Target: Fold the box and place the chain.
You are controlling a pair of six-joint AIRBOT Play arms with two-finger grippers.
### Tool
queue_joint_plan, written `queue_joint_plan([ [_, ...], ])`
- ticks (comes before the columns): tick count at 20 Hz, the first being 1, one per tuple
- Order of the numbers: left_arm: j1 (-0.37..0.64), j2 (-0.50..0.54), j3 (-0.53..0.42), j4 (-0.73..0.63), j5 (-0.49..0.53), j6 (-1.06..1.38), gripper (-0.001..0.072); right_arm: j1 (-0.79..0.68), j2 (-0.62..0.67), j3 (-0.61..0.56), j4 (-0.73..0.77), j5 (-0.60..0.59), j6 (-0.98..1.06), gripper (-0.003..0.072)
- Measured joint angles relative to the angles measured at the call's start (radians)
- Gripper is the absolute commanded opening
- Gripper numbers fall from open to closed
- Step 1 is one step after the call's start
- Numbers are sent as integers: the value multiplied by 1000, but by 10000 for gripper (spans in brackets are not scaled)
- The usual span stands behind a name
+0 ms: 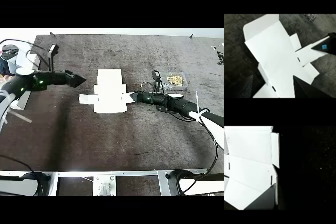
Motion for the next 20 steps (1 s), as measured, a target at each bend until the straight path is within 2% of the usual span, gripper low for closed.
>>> queue_joint_plan([
  [6, -29, -279, 328, 92, -153, -174, 537, 0, 0, 0, 10, 2, -25, 9],
  [12, -50, -489, 584, 145, -267, -279, 537, 0, 0, 0, 11, 3, -54, 9],
  [16, -56, -601, 719, 157, -343, -336, 537, 0, 0, 0, 10, 3, -72, 9],
  [20, -67, -666, 771, 108, -415, -349, 536, 0, 0, 0, 2, 7, -84, 9],
])
